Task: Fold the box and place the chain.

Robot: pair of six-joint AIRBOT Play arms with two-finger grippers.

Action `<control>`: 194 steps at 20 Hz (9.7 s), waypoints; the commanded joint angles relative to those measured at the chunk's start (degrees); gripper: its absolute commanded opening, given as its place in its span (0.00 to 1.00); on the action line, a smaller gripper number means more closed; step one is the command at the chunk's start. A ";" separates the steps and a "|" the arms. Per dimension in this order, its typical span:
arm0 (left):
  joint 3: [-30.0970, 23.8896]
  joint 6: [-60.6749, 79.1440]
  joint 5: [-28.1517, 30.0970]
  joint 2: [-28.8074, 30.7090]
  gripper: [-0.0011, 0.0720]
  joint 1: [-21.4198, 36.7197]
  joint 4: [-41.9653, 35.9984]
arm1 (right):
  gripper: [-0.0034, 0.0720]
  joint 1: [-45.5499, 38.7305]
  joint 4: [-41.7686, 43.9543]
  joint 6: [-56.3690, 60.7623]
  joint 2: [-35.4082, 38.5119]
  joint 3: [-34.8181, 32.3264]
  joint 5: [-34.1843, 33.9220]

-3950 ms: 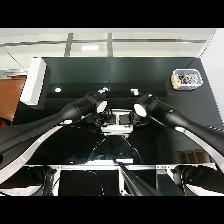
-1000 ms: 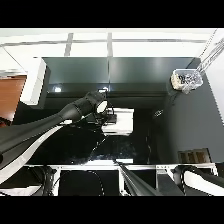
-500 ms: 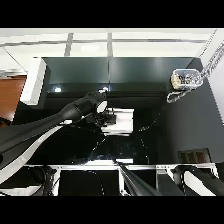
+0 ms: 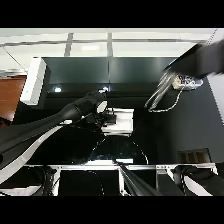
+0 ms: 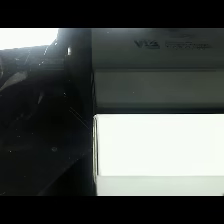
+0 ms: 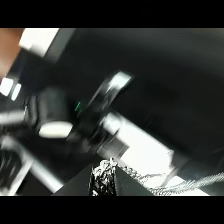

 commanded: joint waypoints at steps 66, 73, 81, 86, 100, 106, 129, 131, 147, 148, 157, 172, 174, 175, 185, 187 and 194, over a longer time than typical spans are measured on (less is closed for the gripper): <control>0.04 0.00 0.26 -0.02 0.06 0.04 0.00 | 0.07 -18.91 14.58 -3.56 18.86 -15.21 -16.17; 0.04 0.00 0.24 -0.02 0.06 0.04 0.00 | 0.07 -18.84 19.06 -3.58 18.51 -19.58 -13.14; 0.04 0.00 0.20 -0.02 0.06 0.04 0.00 | 0.07 -6.05 20.02 -3.56 15.82 -23.67 -18.10; 0.04 0.00 0.24 -0.02 0.06 0.04 0.00 | 0.07 2.27 20.00 -3.76 9.99 -23.67 -21.57; 0.04 0.00 0.22 -0.02 0.06 0.04 0.00 | 0.07 8.74 14.10 -2.91 4.59 -45.31 -33.42; 0.04 0.00 0.22 -0.02 0.06 0.04 0.00 | 0.07 9.40 11.41 -2.89 0.74 -48.26 -34.64; 0.04 0.00 -0.24 -0.02 0.06 0.04 0.00 | 1.00 2.64 10.67 -95.27 -6.38 -58.21 -41.16; 0.04 0.00 -0.24 -0.02 0.06 0.04 0.00 | 1.00 3.19 12.50 -98.31 -9.40 -58.16 -40.19; 0.04 0.00 -0.48 -0.02 0.06 0.02 -0.31 | 0.23 5.99 11.39 -97.09 -14.73 -58.10 -47.52; 0.04 0.00 -0.46 -0.02 0.06 0.04 -1.14 | 0.10 5.60 10.60 -95.41 -14.05 -58.10 -47.50; 0.04 0.00 -0.37 -0.02 0.06 0.04 -1.49 | 0.07 3.85 -3.61 -53.27 6.14 -57.09 -37.46; 0.04 0.00 0.00 -0.02 0.06 0.04 -1.51 | 0.07 6.08 40.81 -44.81 13.84 -50.97 -33.46; 0.04 0.00 -0.02 -0.02 0.06 0.04 -1.51 | 0.07 6.10 36.30 -43.52 12.90 -51.01 -33.81; 0.04 0.00 -0.02 -0.02 0.06 0.04 -1.51 | 0.07 6.10 34.18 -41.99 12.26 -51.04 -33.77; 0.04 0.00 0.00 -0.02 0.06 0.04 -1.51 | 0.07 6.10 21.40 -37.07 8.52 -51.45 -36.28; 0.04 0.00 0.00 -0.02 0.06 0.04 -1.51 | 0.24 6.08 20.06 -35.71 8.09 -52.85 -36.79; 0.04 -0.07 2.45 -0.02 0.06 0.04 -1.84 | 0.49 -3.37 10.62 -34.40 8.26 -53.22 -35.74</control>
